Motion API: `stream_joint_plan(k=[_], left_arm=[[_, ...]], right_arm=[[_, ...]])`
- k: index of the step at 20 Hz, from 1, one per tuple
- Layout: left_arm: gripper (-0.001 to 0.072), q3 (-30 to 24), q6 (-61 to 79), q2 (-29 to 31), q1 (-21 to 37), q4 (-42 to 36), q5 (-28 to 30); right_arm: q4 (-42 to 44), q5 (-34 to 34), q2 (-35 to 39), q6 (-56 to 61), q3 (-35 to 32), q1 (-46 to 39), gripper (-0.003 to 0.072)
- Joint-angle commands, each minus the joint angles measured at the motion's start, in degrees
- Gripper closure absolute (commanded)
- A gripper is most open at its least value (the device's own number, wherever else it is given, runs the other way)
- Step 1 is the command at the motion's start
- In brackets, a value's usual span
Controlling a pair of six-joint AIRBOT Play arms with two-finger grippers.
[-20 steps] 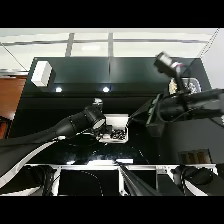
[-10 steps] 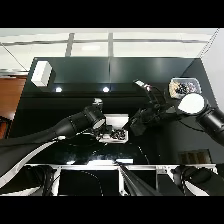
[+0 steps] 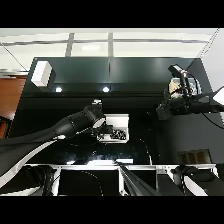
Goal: Fold the box and place the chain.
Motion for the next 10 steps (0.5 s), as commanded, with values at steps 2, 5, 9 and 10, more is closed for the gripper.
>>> stream_joint_plan(k=[2, 5, 9, 10], left_arm=[[0.0677, 1.6, -0.5, 0.0, 0.0, -1.1, 1.4], [0.0268, 3.1, -0.4, 0.4, 0.0, -1.0, 1.5], [0.019, 3.5, 11.3, 6.1, 0.6, -1.0, 1.0], [0.0191, 3.5, 14.7, 8.3, 1.0, -0.7, 0.4]], right_arm=[[-0.3, 3.1, 0.6, -0.9, 0.1, -1.7, 0.0301], [-0.3, 2.8, 0.6, -0.9, 0.1, -1.7, 0.0301], [-0.3, 2.5, 0.6, -1.0, 0.1, -1.8, 0.03], [-0.3, 2.2, 0.6, -1.0, 0.1, -1.8, 0.03]])
